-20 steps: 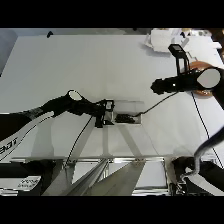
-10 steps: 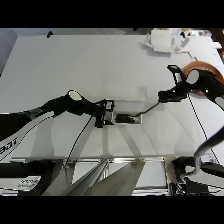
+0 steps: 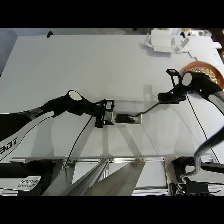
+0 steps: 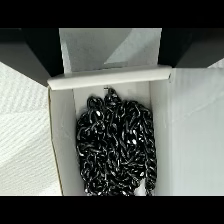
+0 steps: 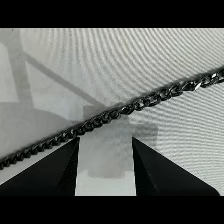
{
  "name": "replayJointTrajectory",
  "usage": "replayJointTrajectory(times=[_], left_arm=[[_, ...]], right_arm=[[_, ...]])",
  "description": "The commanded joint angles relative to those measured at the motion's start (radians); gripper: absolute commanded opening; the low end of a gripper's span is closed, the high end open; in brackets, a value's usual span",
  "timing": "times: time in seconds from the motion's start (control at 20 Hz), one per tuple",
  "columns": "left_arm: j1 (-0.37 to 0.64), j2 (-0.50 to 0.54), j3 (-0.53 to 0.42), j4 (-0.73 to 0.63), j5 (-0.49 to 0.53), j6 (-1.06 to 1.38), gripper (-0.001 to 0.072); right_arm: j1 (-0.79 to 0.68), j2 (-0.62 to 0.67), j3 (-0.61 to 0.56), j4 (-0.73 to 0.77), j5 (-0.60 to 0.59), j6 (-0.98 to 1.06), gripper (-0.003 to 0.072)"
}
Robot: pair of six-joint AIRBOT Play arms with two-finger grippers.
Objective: Fold the box and place the chain.
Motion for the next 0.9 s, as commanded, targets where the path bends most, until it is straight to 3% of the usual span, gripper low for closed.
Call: replayJointTrajectory(times=[0.0, 0.15, 0.3, 0.6, 0.85], left_arm=[[0.000, 0.000, 0.000, 0.000, 0.000, 0.000, 0.0207], [0.000, 0.000, 0.000, 0.000, 0.000, 0.000, 0.0207], [0.000, 0.000, 0.000, 0.000, 0.000, 0.000, 0.0207], [0.000, 0.000, 0.000, 0.000, 0.000, 0.000, 0.0207], [0.000, 0.000, 0.000, 0.000, 0.000, 0.000, 0.0207]], right_arm=[[-0.001, -0.011, 0.000, -0.003, -0.019, 0.003, 0.0270], [-0.001, -0.011, 0.000, -0.003, -0.027, 0.003, 0.0229], [-0.001, 0.012, 0.000, 0.012, -0.019, -0.023, 0.0328], [-0.001, 0.047, 0.000, 0.011, -0.089, 0.035, 0.0326], [-0.001, 0.004, 0.000, 0.003, -0.066, 0.056, 0.0326]])
